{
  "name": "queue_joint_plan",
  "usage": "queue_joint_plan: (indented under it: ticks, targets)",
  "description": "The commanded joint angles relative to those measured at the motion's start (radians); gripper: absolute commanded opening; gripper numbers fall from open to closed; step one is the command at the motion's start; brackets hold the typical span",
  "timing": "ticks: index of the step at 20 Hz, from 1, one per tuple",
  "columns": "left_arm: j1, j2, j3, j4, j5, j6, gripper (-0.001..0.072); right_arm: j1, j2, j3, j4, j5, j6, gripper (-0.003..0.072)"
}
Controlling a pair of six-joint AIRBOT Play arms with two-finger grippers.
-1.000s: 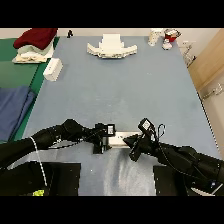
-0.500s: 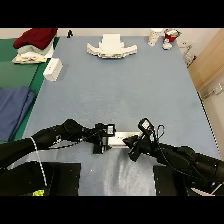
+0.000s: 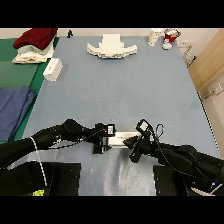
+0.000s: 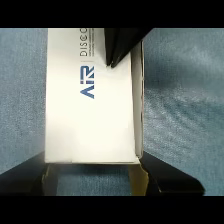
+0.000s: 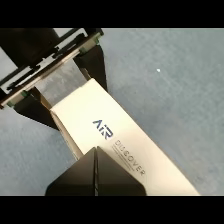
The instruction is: Fold the box.
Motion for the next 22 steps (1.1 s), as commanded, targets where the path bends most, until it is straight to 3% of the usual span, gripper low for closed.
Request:
queue_joint_plan:
  ticks: [1, 6, 9, 13, 16, 19, 22]
  targets:
    - [0.000, 0.001, 0.001, 0.000, 0.000, 0.000, 0.0520, -0.001, 0.038, 0.041, -0.064, 0.029, -0.002, 0.0018]
    - [0.000, 0.001, 0.001, 0.000, 0.000, 0.000, 0.0520, -0.096, 0.026, 0.137, -0.192, -0.138, 0.000, 0.0018]
    - [0.000, 0.001, 0.001, 0.000, 0.000, 0.000, 0.0520, -0.255, -0.021, 0.256, -0.367, -0.358, 0.114, 0.0018]
    - [0.000, 0.001, 0.001, 0.000, 0.000, 0.000, 0.0520, -0.477, -0.222, 0.491, -0.647, -0.701, 0.375, 0.0018]
    - [0.000, 0.001, 0.001, 0.000, 0.000, 0.000, 0.0520, -0.608, -0.407, 0.639, -0.731, -0.878, 0.454, 0.0018]
    - [0.000, 0.001, 0.001, 0.000, 0.000, 0.000, 0.0520, -0.677, -0.548, 0.730, -0.732, -0.969, 0.454, 0.0018]
    - [0.000, 0.001, 0.001, 0.000, 0.000, 0.000, 0.0520, -0.686, -0.618, 0.764, -0.732, -0.985, 0.453, 0.0019]
